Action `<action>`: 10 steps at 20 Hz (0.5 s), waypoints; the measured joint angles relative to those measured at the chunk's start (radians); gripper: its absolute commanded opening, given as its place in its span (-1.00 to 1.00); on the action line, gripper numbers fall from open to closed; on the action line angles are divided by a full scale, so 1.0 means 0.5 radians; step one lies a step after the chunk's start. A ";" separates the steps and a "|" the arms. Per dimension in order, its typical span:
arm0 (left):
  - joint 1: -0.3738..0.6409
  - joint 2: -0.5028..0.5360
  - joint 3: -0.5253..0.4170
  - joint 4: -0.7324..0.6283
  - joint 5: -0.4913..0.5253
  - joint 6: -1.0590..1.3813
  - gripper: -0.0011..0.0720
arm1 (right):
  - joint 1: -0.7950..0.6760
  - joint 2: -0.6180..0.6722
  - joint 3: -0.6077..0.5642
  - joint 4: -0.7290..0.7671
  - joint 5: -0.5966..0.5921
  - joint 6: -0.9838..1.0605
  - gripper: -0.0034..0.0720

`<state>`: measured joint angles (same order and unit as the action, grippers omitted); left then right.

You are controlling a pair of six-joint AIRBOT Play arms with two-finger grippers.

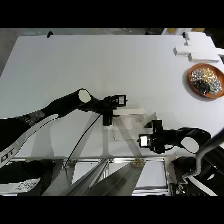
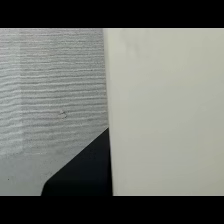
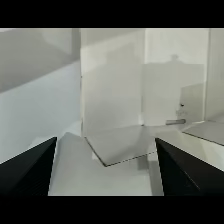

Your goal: Fold the box and place the chain.

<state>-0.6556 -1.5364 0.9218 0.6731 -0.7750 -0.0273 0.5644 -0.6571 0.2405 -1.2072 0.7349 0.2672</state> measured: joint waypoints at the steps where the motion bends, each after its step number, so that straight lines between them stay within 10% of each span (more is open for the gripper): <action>1: 0.000 0.000 -0.001 -0.001 0.000 0.000 -0.94 | 0.002 -0.002 -0.008 0.008 -0.037 -0.007 0.89; 10: 0.000 0.000 -0.001 -0.002 0.000 0.000 -0.94 | -0.160 -0.095 0.043 0.240 -0.137 -0.134 0.89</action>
